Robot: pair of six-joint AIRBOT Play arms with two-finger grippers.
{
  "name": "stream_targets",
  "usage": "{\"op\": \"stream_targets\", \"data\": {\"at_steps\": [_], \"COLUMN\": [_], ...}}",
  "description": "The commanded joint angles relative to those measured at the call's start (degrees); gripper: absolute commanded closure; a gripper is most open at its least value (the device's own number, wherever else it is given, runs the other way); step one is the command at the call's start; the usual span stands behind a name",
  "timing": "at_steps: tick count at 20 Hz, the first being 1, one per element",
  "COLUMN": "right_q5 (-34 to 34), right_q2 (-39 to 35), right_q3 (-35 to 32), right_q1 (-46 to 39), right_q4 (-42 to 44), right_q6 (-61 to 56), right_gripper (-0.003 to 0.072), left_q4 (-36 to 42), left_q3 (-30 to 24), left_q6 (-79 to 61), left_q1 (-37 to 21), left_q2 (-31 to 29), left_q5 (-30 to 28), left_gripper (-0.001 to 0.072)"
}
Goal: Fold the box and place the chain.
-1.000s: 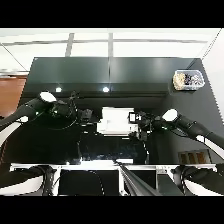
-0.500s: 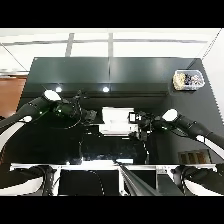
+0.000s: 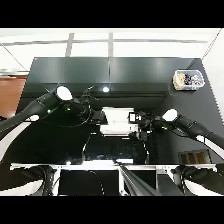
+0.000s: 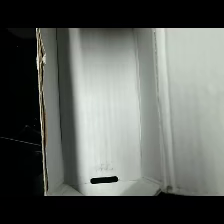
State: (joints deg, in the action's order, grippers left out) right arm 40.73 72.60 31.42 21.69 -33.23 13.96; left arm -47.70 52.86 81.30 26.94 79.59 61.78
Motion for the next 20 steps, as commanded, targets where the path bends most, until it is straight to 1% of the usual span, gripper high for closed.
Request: {"op": "stream_targets", "data": {"at_steps": [1, 2, 6, 9, 12, 15, 17, 20], "right_q5": [-0.02, -0.02, -0.02, -0.04, -0.02, -0.04, -0.04, -0.02], "right_q2": [0.00, 0.00, 0.00, 0.00, 0.00, 0.00, 0.00, 0.00], "right_q3": [-0.02, -0.02, -0.02, -0.02, -0.02, -0.02, -0.02, -0.02], "right_q1": [-0.02, -0.02, -0.02, -0.02, -0.02, -0.02, -0.02, -0.02], "right_q4": [0.00, 0.00, 0.00, 0.00, 0.00, 0.00, 0.00, 0.00], "right_q6": [-0.02, -0.02, -0.02, -0.02, -0.02, -0.04, -0.02, -0.04], "right_gripper": [0.0257, 0.0257, 0.0257, 0.0257, 0.0257, 0.0257, 0.0257, 0.0257], "left_q4": [-7.48, -9.29, -10.43, -12.22, -18.58, -24.50, -29.03, -33.94], "left_q3": [0.90, 0.90, 0.94, 1.05, 1.55, 2.60, 3.43, 6.16], "left_q6": [8.48, 10.78, 13.99, 17.31, 23.43, 28.13, 30.32, 36.11], "left_q1": [3.67, 4.50, 6.99, 7.61, 8.63, 11.37, 13.81, 16.74], "left_q2": [0.00, 0.00, 0.00, 0.02, 0.07, 0.20, 1.16, 3.56], "left_q5": [-2.60, -2.69, -5.66, -7.43, -6.29, -5.57, -5.51, -2.69], "left_gripper": [0.0218, 0.0219, 0.0218, 0.0219, 0.0218, 0.0219, 0.0219, 0.0219]}}
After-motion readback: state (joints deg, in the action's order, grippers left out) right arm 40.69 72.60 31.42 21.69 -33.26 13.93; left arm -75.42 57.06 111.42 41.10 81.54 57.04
